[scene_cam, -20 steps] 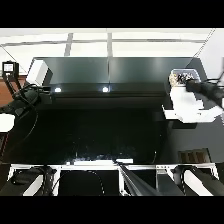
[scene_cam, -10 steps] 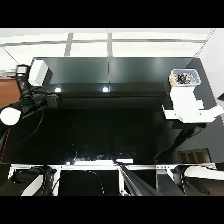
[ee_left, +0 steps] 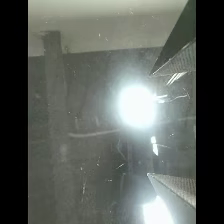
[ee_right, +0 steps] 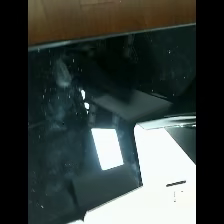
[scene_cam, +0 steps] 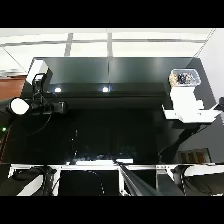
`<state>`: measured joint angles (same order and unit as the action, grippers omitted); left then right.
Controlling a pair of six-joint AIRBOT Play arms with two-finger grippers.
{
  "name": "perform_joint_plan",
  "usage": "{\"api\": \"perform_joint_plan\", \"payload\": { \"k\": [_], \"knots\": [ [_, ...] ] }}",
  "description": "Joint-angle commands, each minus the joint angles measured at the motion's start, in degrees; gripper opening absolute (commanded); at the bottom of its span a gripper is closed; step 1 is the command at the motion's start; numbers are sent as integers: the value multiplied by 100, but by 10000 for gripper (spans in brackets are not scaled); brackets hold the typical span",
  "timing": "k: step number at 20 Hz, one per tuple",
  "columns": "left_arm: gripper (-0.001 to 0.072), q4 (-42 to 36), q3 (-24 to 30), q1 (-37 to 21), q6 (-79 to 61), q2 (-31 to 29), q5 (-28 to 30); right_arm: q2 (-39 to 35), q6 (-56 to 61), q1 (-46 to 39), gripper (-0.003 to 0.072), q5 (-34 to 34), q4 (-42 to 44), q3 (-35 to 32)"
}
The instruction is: Fold the box and place the chain.
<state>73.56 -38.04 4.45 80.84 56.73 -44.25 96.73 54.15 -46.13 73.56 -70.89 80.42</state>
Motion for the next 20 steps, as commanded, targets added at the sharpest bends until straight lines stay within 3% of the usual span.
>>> {"api": "perform_joint_plan", "payload": {
  "k": [1,4,6,11,17,20],
  "knots": [
    [709,-72,-15,-2,24,48,-74,31,-391,33,57,518,378,33],
    [708,-74,-15,-2,28,48,-103,-103,-352,151,16,1117,1008,13],
    [709,-79,-15,-2,28,48,-199,-468,-326,321,16,1121,1563,-251],
    [708,-319,-13,-2,22,48,-492,-1849,-1075,758,15,909,3320,-2017],
    [708,-1585,-15,221,-752,94,-273,-3724,-2732,2079,15,-588,6269,-5348],
    [709,-2494,-98,479,-1237,446,-42,-3980,-3091,3276,16,-1687,7112,-6284]
  ]
}}
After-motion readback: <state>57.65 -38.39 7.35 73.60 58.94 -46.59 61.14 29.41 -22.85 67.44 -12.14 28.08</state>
